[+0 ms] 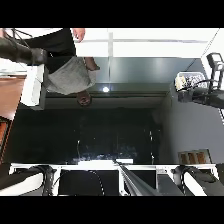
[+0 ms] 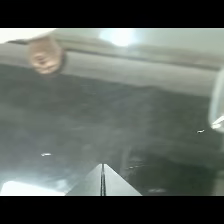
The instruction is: Fold the box and place the chain.
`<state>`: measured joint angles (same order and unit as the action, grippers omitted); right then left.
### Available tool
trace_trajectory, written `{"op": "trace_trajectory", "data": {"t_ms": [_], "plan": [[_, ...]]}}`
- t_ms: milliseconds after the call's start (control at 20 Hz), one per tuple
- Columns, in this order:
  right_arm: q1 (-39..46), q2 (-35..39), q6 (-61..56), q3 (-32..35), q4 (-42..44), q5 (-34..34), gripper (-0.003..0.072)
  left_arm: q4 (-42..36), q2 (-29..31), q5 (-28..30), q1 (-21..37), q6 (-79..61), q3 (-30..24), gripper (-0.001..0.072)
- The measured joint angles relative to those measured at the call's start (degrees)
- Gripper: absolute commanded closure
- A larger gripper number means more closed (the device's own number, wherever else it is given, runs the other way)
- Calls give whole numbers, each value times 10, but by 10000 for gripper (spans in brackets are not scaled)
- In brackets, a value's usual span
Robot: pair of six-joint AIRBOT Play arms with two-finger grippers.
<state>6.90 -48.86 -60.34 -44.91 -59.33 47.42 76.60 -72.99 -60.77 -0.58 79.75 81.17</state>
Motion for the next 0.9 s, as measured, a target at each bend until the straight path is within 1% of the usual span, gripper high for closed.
{"op": "trace_trajectory", "data": {"t_ms": [100, 150, 200, 250, 350, 450, 550, 650, 900], "plan": [[-1, 0, 16, 35, -5, -63, 673, 0, 86, 99, -43, -14, -140, 685], [-1, 0, 21, 47, -7, -80, 673, 1, 128, 151, -56, -17, -209, 684], [-2, 0, 25, 56, -7, -85, 674, 1, 164, 191, -66, -19, -267, 684], [-2, 0, 28, 63, -8, -86, 673, 0, 199, 223, -72, -20, -323, 684], [-2, 0, 31, 71, -9, -83, 674, -3, 251, 280, -80, -23, -404, 684], [-2, 0, 33, 75, -9, -80, 673, -6, 281, 310, -84, -24, -450, 684], [-2, 0, 35, 77, -9, -79, 673, -7, 296, 324, -87, -24, -475, 684], [-2, 0, 35, 78, -9, -78, 674, -8, 304, 339, -88, -26, -487, 684], [-2, 0, 36, 79, -9, -76, 673, -9, 311, 347, -89, -26, -499, 684]]}}
